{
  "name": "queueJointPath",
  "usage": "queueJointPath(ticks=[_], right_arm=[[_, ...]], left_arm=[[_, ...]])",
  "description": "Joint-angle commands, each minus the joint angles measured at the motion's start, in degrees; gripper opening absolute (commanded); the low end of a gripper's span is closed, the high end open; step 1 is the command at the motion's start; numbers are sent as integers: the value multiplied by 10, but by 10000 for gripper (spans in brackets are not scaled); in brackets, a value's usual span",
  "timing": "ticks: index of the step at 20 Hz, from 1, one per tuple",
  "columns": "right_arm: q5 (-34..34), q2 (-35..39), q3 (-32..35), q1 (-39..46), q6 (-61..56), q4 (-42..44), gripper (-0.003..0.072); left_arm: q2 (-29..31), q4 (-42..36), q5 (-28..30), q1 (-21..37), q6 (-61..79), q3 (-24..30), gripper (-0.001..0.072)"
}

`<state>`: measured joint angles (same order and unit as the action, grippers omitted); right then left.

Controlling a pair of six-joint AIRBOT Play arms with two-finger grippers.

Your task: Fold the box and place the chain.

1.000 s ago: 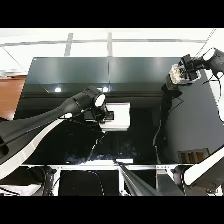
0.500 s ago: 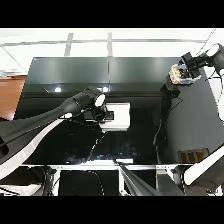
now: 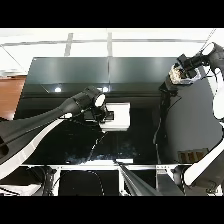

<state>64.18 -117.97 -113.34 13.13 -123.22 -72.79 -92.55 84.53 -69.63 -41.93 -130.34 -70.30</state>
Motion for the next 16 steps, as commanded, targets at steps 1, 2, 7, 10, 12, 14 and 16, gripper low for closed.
queueJointPath(ticks=[1, 2, 7, 10, 12, 14, 16], right_arm=[[18, -7, -3, -2, 3, -12, 485], [18, -9, -3, -2, 3, -12, 485], [14, -12, -3, -2, 37, 2, 104], [36, -4, -26, -2, 88, 8, 16], [38, 26, -30, -2, 122, -2, 15], [39, 75, -30, -2, 162, -30, 15], [40, 136, -30, -2, 203, -45, 14]], left_arm=[[0, 0, 0, 0, 0, -1, 29], [0, 0, 0, 0, 0, -1, 29], [0, 0, 0, 0, 0, -1, 29], [0, 0, 1, 0, 0, -1, 29], [0, 0, 1, 0, 0, -1, 29], [0, 0, 1, 0, 0, -1, 29], [0, 0, 1, 0, 0, -1, 29]])
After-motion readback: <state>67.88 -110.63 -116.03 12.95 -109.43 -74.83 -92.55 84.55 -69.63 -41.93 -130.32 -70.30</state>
